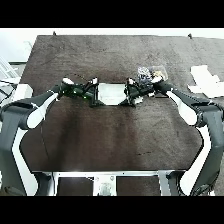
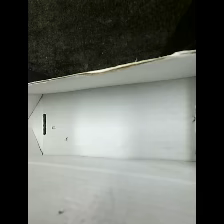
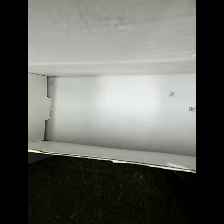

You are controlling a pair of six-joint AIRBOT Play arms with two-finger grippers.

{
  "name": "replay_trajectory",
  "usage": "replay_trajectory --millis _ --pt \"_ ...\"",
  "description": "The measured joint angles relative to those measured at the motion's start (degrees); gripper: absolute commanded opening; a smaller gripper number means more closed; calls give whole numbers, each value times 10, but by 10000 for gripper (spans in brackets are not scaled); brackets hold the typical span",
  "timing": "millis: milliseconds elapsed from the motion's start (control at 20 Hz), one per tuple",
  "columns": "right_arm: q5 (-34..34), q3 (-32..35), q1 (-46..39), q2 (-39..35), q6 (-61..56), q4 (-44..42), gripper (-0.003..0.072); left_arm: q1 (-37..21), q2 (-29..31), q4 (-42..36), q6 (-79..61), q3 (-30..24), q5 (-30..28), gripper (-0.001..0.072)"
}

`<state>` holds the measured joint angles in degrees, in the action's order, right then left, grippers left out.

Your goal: Fold the box and place the chain.

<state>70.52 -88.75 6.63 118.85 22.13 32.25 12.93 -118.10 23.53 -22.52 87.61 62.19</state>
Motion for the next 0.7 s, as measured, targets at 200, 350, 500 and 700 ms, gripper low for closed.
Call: replay_trajectory --millis 200,350,500,700 --pt "0 -2 0 -1 0 1 648 0 0 0 -2 0 0 353" --pt "-2 -4 -7 -13 -18 17 720 0 0 0 -1 0 1 353" --pt "-3 -5 -14 -34 -53 56 720 0 0 0 -1 0 1 353" --pt "-3 -6 -34 -68 -90 100 720 0 0 0 0 0 3 353"
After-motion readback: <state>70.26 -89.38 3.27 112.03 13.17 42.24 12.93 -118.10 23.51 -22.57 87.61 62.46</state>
